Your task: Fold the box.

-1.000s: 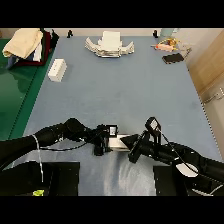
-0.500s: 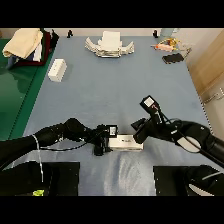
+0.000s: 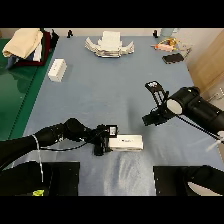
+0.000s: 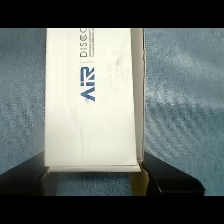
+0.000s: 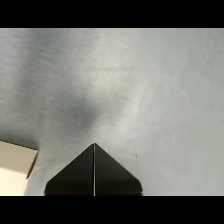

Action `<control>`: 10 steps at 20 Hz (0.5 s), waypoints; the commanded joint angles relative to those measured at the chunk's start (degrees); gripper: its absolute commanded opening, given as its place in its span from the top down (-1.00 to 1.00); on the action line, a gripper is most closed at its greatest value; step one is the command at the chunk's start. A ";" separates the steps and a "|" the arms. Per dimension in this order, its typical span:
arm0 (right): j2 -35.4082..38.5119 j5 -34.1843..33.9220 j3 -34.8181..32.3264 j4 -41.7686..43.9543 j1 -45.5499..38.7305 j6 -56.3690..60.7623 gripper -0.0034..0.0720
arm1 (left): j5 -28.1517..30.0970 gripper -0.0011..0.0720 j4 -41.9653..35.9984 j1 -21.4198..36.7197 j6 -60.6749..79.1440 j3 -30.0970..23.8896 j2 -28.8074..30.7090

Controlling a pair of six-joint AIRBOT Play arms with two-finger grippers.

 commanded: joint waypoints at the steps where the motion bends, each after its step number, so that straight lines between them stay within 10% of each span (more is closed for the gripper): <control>1: -4.42 4.50 1.88 -1.62 -0.70 6.64 0.90 | 0.04 -0.40 0.02 0.02 0.00 0.02 0.02; 10: -4.57 2.97 1.88 0.26 -0.70 6.60 0.90 | 4.94 -0.40 12.26 12.39 -24.61 0.61 10.47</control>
